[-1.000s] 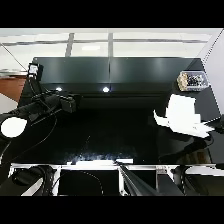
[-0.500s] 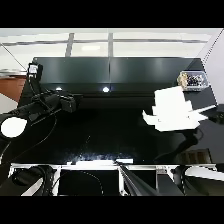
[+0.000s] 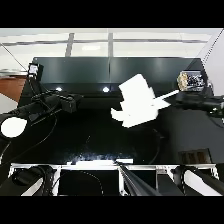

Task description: Fold the box and place the chain.

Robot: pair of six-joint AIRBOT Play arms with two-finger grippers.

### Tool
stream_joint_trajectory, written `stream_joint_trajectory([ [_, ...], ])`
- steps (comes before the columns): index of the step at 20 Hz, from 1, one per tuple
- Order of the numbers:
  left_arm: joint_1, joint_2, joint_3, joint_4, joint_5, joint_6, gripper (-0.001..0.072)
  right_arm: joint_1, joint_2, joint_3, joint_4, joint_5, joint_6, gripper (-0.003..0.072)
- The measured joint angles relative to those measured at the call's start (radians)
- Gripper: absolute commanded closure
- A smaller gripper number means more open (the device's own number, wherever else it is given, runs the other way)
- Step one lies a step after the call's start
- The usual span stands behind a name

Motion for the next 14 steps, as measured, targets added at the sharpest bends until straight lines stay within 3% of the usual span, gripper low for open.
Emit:
stream_joint_trajectory([
  [4,0.0,-0.023,0.0,-0.001,-0.02,0.0,0.0006,0.289,0.164,-0.158,0.072,-0.231,0.033,0.0647],
  [9,0.026,-0.119,0.0,-0.053,-0.078,-0.029,0.0006,0.621,0.231,-0.293,0.092,-0.491,0.006,0.0648],
  [11,0.057,-0.162,0.0,-0.07,-0.094,-0.079,0.0006,0.706,0.239,-0.324,0.094,-0.587,-0.002,0.0647],
  [14,0.114,-0.216,0.001,-0.101,-0.194,-0.1,0.0006,0.771,0.245,-0.346,0.098,-0.663,-0.008,0.0647],
])
